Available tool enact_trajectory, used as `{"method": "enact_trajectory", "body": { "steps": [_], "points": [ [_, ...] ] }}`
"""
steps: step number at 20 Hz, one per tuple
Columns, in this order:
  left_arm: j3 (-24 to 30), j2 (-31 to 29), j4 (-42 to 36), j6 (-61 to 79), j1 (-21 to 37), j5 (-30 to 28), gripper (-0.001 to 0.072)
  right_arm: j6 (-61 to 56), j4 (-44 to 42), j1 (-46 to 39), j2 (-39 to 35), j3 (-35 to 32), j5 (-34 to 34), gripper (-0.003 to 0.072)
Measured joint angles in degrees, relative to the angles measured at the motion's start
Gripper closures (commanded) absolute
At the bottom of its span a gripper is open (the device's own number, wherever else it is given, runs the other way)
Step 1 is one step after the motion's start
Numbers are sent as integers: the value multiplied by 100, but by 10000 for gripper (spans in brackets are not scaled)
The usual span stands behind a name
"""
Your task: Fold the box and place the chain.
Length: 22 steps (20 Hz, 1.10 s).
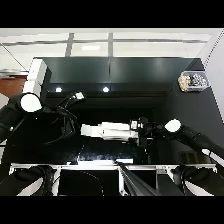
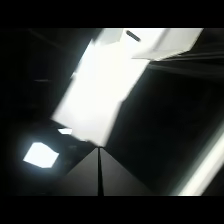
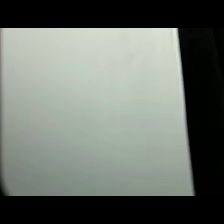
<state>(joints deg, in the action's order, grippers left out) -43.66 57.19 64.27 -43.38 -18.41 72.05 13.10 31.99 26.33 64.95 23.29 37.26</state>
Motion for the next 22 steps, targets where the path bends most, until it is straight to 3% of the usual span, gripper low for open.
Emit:
{"method": "enact_trajectory", "body": {
  "steps": [2,4,6,9,13,15,18,22],
  "points": [
    [195,-52,-682,-321,-2,315,683,0,0,0,0,0,0,142],
    [476,-79,-1453,-457,-190,85,683,2,0,0,0,0,0,142],
    [741,-94,-2192,-452,-479,-485,680,2,0,0,0,0,0,142],
    [997,-66,-3106,-374,-916,-1961,680,0,0,0,0,0,0,142],
    [1110,205,-3724,-332,-1338,-3810,680,0,0,0,0,0,0,142],
    [1130,435,-3921,-315,-1467,-4393,681,0,0,0,0,0,-2,142],
    [1141,828,-4015,-271,-1604,-4804,681,0,0,0,0,0,-2,142],
    [1141,1167,-4039,-114,-1696,-4885,682,0,0,0,0,0,-2,142]
  ]
}}
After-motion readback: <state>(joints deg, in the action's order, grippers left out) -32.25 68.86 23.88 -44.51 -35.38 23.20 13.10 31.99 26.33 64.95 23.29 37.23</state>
